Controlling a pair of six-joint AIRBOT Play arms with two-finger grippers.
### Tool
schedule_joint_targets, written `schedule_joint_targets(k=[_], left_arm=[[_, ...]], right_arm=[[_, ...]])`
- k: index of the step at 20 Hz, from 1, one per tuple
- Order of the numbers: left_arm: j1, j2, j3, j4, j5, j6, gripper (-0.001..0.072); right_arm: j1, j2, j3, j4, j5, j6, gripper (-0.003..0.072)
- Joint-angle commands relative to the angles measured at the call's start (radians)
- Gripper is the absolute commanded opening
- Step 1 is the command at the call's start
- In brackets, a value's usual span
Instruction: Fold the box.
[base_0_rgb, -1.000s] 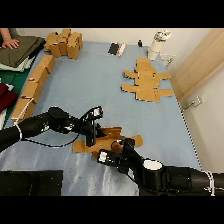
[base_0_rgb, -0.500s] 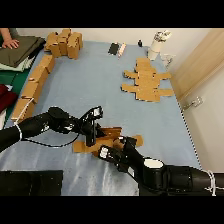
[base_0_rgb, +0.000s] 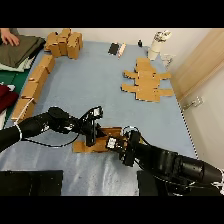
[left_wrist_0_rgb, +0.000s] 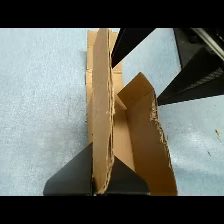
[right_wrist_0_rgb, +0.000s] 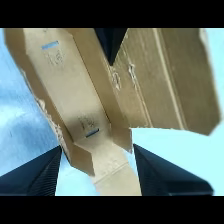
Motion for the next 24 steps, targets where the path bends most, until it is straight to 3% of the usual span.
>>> schedule_joint_targets(k=[1,5,11,18,24], left_arm=[[0.000,0.001,0.000,0.000,0.000,0.000,0.0013],[0.000,0.001,0.000,0.000,0.000,0.000,0.0013],[0.000,0.001,0.000,0.000,0.000,0.000,0.0013],[0.000,0.001,0.000,0.000,0.000,0.000,0.0013],[0.000,0.001,0.000,0.000,0.000,0.000,0.0013]], right_arm=[[-0.196,0.011,0.000,0.326,0.105,-0.482,0.0720],[-0.416,0.011,0.002,0.683,0.113,-0.952,0.0720],[-0.521,-0.088,0.004,0.855,0.071,-1.215,0.0720],[-0.521,-0.218,0.011,0.872,0.073,-1.243,0.0720],[-0.521,-0.190,0.011,0.854,0.068,-1.199,0.0717]])
